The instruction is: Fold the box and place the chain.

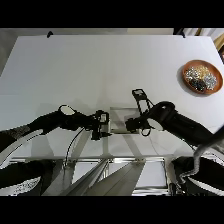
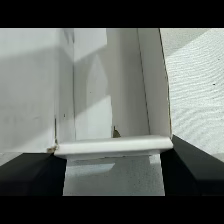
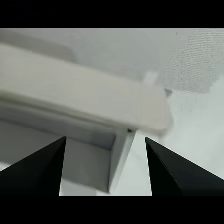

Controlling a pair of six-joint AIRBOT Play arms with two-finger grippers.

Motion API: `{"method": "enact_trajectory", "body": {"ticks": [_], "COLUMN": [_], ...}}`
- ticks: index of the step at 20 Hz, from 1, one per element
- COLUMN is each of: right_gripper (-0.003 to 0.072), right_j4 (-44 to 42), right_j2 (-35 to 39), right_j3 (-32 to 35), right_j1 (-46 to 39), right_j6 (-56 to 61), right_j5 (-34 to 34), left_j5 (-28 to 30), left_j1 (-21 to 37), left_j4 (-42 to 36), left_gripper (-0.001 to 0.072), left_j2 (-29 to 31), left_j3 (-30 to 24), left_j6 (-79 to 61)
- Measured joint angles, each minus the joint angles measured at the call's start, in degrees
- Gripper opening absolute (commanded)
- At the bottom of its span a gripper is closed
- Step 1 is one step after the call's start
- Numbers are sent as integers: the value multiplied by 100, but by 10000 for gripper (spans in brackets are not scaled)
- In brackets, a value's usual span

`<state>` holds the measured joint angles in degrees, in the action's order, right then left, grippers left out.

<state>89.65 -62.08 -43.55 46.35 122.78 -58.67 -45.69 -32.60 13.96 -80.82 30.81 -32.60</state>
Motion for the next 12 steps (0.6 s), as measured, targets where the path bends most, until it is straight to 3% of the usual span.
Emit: {"method": "enact_trajectory", "body": {"ticks": [1,3,7,12], "right_gripper": [509,392,370,335], "right_j4": [0,11,55,0], "right_j2": [264,879,1714,1711], "right_j3": [0,-15,-337,-1064], "right_j1": [-17,-184,-1226,-3375], "right_j6": [-146,-461,-1241,-2579], "right_j5": [-28,-136,-380,-341], "left_j5": [0,0,0,0], "left_j1": [0,0,0,0], "left_j4": [0,0,-2,-2], "left_gripper": [153,153,153,153], "left_j2": [0,0,0,0], "left_j3": [0,0,0,0], "left_j6": [0,2,4,7]}}
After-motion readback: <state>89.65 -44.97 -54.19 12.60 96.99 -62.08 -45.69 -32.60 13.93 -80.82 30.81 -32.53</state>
